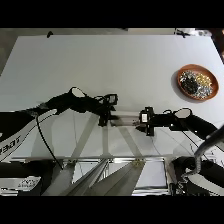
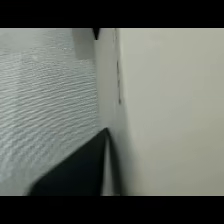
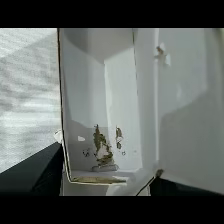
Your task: Fold the box and place the chain.
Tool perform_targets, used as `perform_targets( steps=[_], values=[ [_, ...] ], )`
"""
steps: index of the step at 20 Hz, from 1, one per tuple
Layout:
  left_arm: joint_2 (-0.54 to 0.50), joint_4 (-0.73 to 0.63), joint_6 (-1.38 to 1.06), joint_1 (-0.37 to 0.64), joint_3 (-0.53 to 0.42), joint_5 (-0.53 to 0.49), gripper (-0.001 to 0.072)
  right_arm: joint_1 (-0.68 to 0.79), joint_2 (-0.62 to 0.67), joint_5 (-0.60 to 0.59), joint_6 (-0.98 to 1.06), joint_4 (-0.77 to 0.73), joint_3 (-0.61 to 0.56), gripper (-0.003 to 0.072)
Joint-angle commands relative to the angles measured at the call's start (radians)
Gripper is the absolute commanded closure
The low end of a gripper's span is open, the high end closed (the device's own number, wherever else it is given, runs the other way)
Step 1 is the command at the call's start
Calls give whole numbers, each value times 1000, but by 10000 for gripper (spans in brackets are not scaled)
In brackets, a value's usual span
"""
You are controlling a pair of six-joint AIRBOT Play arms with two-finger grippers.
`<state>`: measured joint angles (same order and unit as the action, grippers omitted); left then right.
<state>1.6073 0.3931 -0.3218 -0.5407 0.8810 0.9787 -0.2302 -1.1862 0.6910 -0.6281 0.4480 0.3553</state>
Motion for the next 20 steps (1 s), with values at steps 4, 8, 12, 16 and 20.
perform_targets(
  steps=[4, 8, 12, 16, 20],
  values=[
    [-108, 172, 217, 59, 1, -1, 192, 1, 0, 4, 2, -1, 0, 276],
    [-212, 282, 397, 158, 1, 79, 204, 1, 0, 5, 2, -1, 0, 276],
    [-303, 282, 479, 217, 1, 295, 655, 1, 0, 5, 2, -1, 0, 276],
    [-311, 277, 480, 143, 0, 426, 707, 1, 0, 4, 2, -1, 0, 276],
    [-304, 225, 457, -23, 0, 369, 704, 1, 0, 4, 2, -1, 0, 276]
  ],
)
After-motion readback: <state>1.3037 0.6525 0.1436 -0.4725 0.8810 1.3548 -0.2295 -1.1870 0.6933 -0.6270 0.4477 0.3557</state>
